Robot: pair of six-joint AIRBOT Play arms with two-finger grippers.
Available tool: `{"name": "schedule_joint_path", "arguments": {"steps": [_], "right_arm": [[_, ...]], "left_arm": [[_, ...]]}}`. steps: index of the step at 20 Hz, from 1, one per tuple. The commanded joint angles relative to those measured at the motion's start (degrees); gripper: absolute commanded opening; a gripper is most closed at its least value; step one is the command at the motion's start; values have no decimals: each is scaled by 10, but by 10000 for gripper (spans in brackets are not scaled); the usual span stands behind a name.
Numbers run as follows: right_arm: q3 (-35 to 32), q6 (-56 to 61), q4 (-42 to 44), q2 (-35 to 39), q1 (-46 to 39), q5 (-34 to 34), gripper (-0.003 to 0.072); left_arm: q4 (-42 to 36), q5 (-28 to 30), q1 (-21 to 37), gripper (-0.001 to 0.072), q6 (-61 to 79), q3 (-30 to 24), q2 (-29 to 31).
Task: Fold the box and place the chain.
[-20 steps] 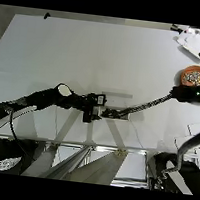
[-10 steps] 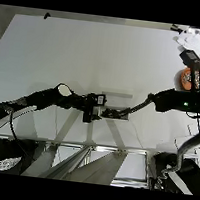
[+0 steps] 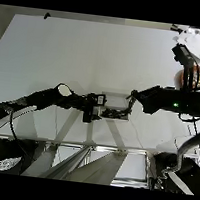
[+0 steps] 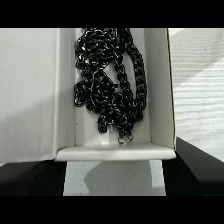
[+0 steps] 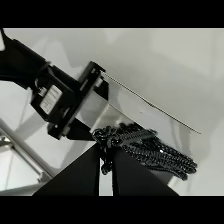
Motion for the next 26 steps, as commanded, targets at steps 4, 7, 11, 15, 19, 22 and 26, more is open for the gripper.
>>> {"name": "schedule_joint_path", "arguments": {"steps": [4,7,11,15,19,22,26], "right_arm": [[0,-7,72,0,4,-41,7],[0,-7,74,0,4,-41,7],[-5,-23,60,-14,4,-27,8],[-63,-23,40,-41,4,-35,9],[-126,-31,42,-69,4,-64,8],[-153,-31,42,-100,4,-81,8],[-158,-31,52,-171,5,-87,9]], "left_arm": [[0,0,0,335,0,0,0],[0,0,0,335,0,0,0],[0,0,0,335,0,0,0],[0,0,0,335,0,0,0],[0,0,0,335,0,0,0],[0,0,0,335,0,0,0],[0,0,0,335,0,0,0]]}}
